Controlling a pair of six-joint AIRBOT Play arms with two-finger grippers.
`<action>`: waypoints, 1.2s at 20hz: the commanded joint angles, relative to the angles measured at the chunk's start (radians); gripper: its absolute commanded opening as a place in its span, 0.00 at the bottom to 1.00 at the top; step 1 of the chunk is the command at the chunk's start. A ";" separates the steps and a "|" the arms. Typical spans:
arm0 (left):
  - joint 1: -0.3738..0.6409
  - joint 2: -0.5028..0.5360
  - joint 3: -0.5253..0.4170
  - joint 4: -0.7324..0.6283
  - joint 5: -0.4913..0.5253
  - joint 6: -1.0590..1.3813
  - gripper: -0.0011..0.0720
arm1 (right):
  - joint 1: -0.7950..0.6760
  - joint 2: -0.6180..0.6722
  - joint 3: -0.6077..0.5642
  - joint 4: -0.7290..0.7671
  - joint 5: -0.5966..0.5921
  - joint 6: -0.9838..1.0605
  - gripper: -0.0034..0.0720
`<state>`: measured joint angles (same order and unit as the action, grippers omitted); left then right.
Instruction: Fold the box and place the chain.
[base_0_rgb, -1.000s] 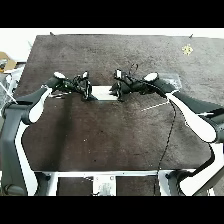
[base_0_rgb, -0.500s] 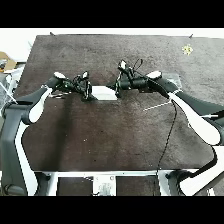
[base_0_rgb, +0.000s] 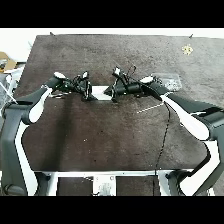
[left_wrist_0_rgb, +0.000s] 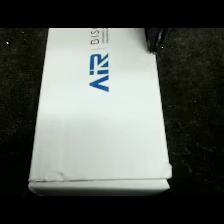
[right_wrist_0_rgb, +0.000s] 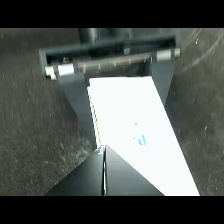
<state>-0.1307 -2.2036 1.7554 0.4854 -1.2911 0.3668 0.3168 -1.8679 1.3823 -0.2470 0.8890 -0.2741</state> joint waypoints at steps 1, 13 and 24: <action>0.001 -0.001 0.000 0.000 0.000 0.000 0.55 | 0.002 -0.021 0.017 -0.127 -0.061 0.102 0.07; 0.001 -0.001 0.000 0.000 0.000 0.000 0.55 | 0.001 0.037 0.072 -0.106 -0.056 0.110 0.05; 0.001 -0.001 0.000 0.000 0.000 0.000 0.55 | -0.002 0.655 -0.195 -0.277 -0.372 0.474 0.04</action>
<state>-0.1307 -2.2036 1.7554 0.4854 -1.2907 0.3664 0.3164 -1.3872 1.3140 -0.4103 0.6914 0.0490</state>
